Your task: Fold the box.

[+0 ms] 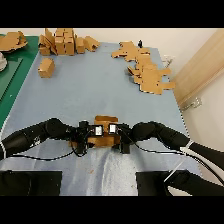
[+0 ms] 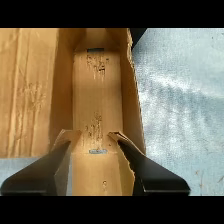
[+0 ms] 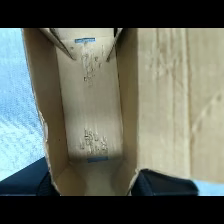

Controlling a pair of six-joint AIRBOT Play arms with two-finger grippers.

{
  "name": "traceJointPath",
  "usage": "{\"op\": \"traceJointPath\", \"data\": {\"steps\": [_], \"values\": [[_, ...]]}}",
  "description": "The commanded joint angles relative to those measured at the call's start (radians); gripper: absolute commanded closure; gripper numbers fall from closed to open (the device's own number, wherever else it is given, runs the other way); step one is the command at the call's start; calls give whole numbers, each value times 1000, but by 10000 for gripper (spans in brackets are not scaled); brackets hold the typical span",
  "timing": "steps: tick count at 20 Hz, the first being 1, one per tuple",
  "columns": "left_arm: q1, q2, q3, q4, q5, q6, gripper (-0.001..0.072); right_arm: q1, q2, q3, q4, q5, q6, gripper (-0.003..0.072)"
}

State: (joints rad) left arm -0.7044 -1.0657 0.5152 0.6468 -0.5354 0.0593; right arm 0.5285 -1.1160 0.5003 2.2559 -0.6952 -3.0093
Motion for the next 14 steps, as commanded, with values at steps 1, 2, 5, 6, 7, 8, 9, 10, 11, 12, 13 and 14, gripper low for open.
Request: {"op": "traceJointPath", "data": {"steps": [1,2,5,6,7,8,9,10,11,12,13,14], "values": [[0,0,1,-2,2,-8,249,1,0,-1,0,1,1,170],[0,0,1,-2,2,-8,249,1,0,-1,0,1,1,170],[0,0,1,-2,2,-8,248,1,0,-1,0,1,1,170],[0,0,1,-2,2,-8,248,1,0,-1,0,1,1,170],[0,0,1,-2,2,-8,249,1,0,-1,0,1,1,170],[0,0,1,-1,6,-8,252,1,0,-1,0,1,0,170],[1,0,1,3,16,-26,404,1,0,-1,1,1,1,170],[2,4,1,37,31,-52,695,1,0,-1,0,1,1,170],[2,16,1,107,45,-120,699,1,0,-1,0,0,1,170],[2,35,1,193,61,-232,700,1,0,-1,1,-1,1,170],[10,69,2,327,64,-397,699,1,0,-1,1,-2,1,170],[23,116,1,457,36,-579,699,1,0,-1,0,-2,1,170]]}}
